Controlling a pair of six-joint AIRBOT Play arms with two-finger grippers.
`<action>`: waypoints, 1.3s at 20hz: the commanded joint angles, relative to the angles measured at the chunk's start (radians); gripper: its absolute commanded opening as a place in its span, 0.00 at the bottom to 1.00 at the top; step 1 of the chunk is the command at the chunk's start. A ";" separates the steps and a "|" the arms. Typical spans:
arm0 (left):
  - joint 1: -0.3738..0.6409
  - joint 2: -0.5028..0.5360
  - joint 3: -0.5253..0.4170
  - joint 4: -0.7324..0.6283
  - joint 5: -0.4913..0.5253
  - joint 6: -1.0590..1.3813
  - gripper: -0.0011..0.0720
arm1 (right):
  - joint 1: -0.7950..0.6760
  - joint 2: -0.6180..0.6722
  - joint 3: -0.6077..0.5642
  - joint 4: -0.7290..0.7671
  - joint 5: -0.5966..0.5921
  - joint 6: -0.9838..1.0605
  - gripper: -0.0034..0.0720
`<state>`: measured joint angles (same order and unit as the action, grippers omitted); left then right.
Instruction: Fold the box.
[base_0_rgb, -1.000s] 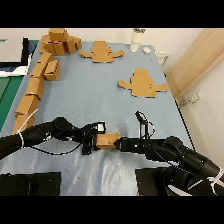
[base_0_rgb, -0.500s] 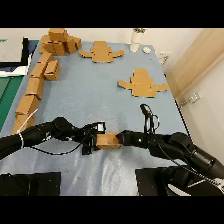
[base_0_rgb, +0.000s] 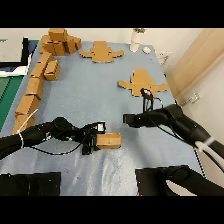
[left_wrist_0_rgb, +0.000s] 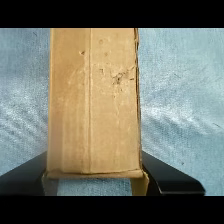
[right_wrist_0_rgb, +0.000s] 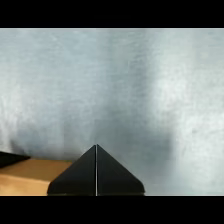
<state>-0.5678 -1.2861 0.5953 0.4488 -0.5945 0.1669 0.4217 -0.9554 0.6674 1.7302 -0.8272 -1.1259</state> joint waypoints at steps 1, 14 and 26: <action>0.000 0.000 0.000 -0.001 0.011 0.000 0.63 | -0.019 -0.146 0.092 0.005 -0.020 -0.008 0.05; 0.014 0.015 0.002 -0.002 0.012 -0.092 0.63 | -0.019 -0.166 0.102 0.051 0.008 0.088 0.05; 0.500 0.097 0.002 0.078 0.161 -0.432 0.63 | -0.019 -0.166 0.102 -0.033 0.015 0.159 0.05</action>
